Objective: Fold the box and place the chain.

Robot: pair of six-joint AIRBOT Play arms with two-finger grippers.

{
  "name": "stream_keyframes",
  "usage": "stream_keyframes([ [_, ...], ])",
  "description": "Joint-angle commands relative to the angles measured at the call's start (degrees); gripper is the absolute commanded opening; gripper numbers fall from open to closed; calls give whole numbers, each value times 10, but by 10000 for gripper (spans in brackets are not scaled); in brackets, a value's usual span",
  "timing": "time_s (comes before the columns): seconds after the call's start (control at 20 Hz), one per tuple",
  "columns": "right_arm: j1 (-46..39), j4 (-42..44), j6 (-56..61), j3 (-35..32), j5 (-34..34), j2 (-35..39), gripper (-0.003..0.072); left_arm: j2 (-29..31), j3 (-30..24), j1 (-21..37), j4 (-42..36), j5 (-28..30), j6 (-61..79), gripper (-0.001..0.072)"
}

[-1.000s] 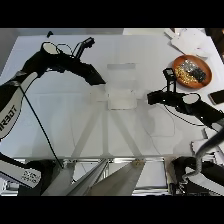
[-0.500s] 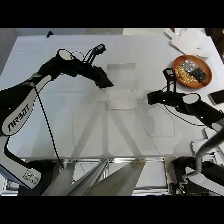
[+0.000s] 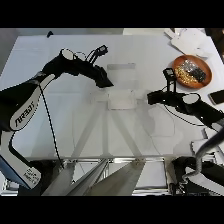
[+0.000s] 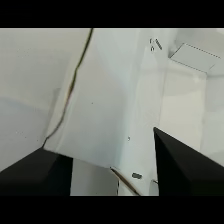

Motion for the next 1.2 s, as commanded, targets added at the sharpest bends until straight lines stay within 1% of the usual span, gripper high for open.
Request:
stream_keyframes([
  [0.0,0,0,0,0,0,0,9,-28,39,1,23,-26,-20,401],
  [0.3,0,0,0,0,0,0,9,-42,40,-4,18,-50,-13,386],
  [0.35,0,0,0,0,0,0,9,-43,40,-5,14,-55,-4,332],
  [0.4,0,0,0,0,0,0,9,-42,40,-6,7,-61,8,255],
  [0.5,0,0,0,0,0,0,9,-42,40,-6,-24,-74,32,205],
  [0.55,0,0,0,0,0,0,9,-42,40,-6,-40,-80,45,199],
  [0.65,0,0,0,0,0,0,9,-42,40,-6,-49,-80,49,55],
  [0.7,0,0,0,0,0,0,9,-42,40,-6,-46,-80,50,13],
  [1.15,0,0,0,0,0,0,9,-40,40,-6,-44,-77,50,11],
])
